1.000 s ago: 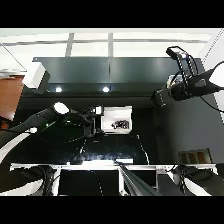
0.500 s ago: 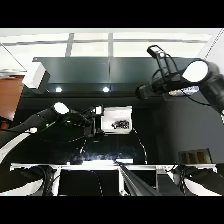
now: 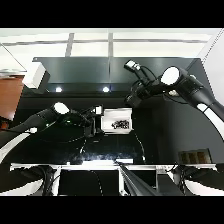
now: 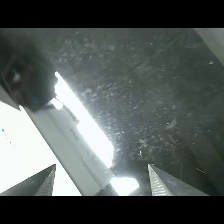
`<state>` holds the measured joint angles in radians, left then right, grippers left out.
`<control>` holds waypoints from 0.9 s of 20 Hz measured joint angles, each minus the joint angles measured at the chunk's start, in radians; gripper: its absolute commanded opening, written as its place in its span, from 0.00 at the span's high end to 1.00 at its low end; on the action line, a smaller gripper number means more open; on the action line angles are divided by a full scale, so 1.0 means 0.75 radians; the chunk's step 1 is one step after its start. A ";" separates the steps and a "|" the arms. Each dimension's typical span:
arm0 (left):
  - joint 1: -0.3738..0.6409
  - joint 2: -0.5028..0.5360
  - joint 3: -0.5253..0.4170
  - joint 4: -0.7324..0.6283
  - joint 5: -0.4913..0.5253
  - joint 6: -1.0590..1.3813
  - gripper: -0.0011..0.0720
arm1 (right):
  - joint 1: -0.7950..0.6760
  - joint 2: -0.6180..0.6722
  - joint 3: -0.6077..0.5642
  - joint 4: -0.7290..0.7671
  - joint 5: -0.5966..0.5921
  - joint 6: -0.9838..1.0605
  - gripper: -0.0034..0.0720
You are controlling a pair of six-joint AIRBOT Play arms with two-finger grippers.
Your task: Fold the box and place the chain.
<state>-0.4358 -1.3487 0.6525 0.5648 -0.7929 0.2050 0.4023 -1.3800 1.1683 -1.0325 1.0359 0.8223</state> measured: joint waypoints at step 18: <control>0.000 0.000 0.001 0.002 0.001 0.000 0.31 | 0.041 0.018 0.001 0.036 0.427 -0.057 0.02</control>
<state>-0.4358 -1.3487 0.6529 0.5659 -0.7925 0.2050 0.4328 -1.3663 1.1687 -1.0058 1.3563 0.7795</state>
